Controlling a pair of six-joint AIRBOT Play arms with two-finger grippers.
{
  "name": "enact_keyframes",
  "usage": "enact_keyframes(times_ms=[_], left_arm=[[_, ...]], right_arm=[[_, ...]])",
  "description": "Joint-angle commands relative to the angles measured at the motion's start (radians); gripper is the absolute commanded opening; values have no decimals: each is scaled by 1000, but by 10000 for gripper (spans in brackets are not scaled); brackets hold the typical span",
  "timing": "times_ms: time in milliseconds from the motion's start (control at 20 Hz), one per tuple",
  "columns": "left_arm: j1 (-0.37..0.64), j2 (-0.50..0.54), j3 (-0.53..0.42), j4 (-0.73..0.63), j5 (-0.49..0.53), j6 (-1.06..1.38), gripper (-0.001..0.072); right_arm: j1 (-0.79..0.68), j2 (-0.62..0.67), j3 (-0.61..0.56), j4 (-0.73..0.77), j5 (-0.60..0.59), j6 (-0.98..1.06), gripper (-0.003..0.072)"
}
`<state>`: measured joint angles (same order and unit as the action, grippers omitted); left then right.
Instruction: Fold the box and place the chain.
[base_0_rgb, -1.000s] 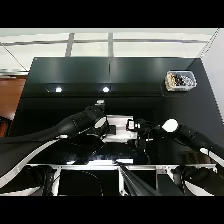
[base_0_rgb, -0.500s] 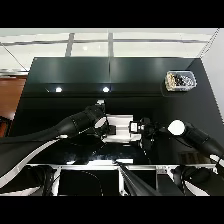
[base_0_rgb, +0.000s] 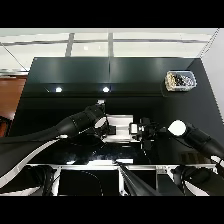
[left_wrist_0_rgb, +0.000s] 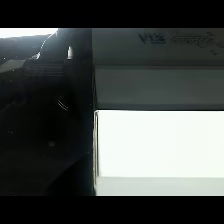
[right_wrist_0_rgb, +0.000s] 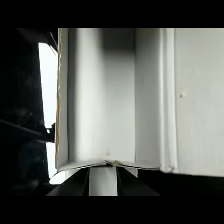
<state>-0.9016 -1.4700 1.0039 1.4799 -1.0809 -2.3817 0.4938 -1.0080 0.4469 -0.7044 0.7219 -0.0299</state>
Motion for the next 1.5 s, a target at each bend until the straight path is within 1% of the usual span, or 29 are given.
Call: enact_keyframes(times_ms=[0, 50, 100, 450, 500, 550, 600, 650, 700, 750, 800, 850, 900, 950, 1000, 1050, 1150, 1200, 1250, 1350, 1400, 1450], left_arm=[[1, 0, 1, -1, -1, -1, 30], [1, 0, 1, -1, -1, -1, 30], [1, 0, 1, -1, -1, -1, 30], [0, 0, 1, 0, 3, -1, 31], [0, 0, 1, 0, 3, -1, 31], [0, 0, 1, 0, 3, -1, 31], [0, 0, 1, 0, 3, -1, 31], [0, 0, 1, 0, 4, -1, 31], [0, 0, 1, 0, 4, -1, 31], [0, 0, 0, 0, 4, -1, 31], [0, 0, 0, 1, 4, -1, 31], [0, 0, 0, 1, 5, -1, 31], [0, 0, 0, 1, 5, -1, 31], [0, 0, 0, 0, 4, -1, 31], [0, 0, 0, 0, 3, -1, 31], [0, 0, 0, 0, 4, -1, 31], [1, 0, 0, 0, 4, -1, 31], [1, 0, 0, 0, 4, -1, 31], [1, 0, 0, 0, 4, -2, 31], [2, 0, 0, 0, 2, -1, 31], [2, 0, 0, 0, 2, -1, 31], [2, 0, 0, -1, 3, -2, 31]], right_arm=[[1, -40, 1, 192, -37, -4, 194], [1, -56, 1, 235, -38, -4, 194], [1, -70, 1, 244, -34, -4, 194], [1, -86, -7, 220, -39, -4, 195], [1, -86, -8, 221, -39, -3, 270], [0, -86, -8, 221, -39, -3, 405], [1, -86, -11, 220, -43, -3, 409], [0, -86, -12, 215, -45, -3, 265], [0, -86, -13, 214, -46, -3, 220], [1, -86, -13, 217, -49, -3, 386], [0, -86, -13, 217, -50, -3, 389], [0, -86, -13, 212, -50, -3, 310], [-3, -82, -12, 212, -50, 16, 35], [-11, -69, -9, 208, -49, 82, 14], [-35, -40, 5, 167, -40, 245, 14], [-69, -8, 35, 82, 3, 437, 14], [-186, 53, 127, -158, 169, 782, 14], [-270, 84, 154, -251, 198, 950, 15], [-373, 112, 156, -288, 187, 1065, 15], [-569, 118, 142, -288, 200, 1247, 15], [-645, 116, 120, -287, 216, 1324, 15], [-691, 110, 96, -287, 237, 1377, 14]])
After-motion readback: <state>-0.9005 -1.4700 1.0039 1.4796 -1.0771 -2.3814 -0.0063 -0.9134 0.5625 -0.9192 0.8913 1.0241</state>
